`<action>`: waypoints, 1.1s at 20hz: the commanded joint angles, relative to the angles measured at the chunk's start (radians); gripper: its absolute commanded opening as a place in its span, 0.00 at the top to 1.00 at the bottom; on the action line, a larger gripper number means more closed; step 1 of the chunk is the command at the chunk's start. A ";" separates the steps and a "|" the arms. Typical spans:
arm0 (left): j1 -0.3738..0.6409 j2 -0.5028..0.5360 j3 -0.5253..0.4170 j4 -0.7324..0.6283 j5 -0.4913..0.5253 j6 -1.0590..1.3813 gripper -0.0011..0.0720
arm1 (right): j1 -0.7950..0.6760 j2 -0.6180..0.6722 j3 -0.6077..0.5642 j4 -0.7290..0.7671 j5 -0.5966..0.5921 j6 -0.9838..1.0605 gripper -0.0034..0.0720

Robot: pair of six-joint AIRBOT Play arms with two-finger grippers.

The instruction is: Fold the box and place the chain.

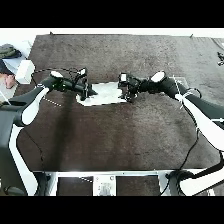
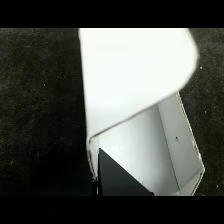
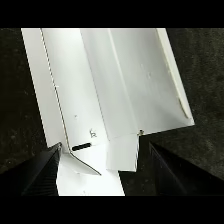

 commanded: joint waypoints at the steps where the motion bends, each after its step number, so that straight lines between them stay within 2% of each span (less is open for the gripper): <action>1: 0.001 -0.001 0.000 0.000 0.000 0.000 0.97 | -0.010 -0.045 0.048 0.000 0.060 0.013 0.17; 13: 0.001 -0.001 0.000 0.000 0.000 0.000 0.97 | -0.019 -0.142 0.156 0.001 0.198 0.024 0.17; 22: 0.001 -0.001 0.000 0.000 0.000 0.000 0.97 | -0.019 -0.206 0.158 0.125 0.245 -0.033 0.17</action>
